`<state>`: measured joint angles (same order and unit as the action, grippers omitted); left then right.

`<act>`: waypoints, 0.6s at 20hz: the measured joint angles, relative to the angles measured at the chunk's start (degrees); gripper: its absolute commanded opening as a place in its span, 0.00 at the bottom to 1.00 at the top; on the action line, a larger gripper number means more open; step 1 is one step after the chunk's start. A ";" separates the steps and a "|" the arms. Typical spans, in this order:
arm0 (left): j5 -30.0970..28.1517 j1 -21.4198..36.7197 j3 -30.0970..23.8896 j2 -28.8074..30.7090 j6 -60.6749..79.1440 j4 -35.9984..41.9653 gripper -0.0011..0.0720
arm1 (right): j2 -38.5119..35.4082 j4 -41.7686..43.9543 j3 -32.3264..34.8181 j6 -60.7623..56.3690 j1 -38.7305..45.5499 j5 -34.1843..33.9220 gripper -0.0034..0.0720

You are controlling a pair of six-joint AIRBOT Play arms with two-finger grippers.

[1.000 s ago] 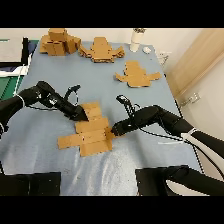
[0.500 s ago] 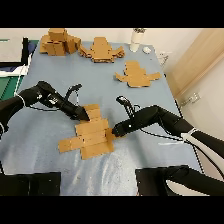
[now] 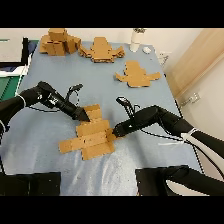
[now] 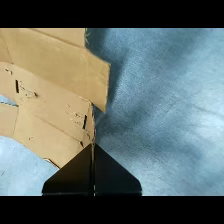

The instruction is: Fold the box.

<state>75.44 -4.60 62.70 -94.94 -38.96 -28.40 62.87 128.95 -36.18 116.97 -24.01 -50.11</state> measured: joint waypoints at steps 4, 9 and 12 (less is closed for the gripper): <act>1.49 0.07 0.00 -0.87 0.87 0.28 0.03 | 0.00 -0.20 0.00 -0.07 0.00 0.00 0.05; 2.14 0.04 0.00 -1.16 3.13 1.60 0.03 | -0.02 -0.24 0.00 -0.13 0.02 0.04 0.20; 2.56 -0.02 0.07 -1.16 5.31 2.12 0.03 | -0.02 -0.42 -0.02 -1.27 0.17 0.33 0.77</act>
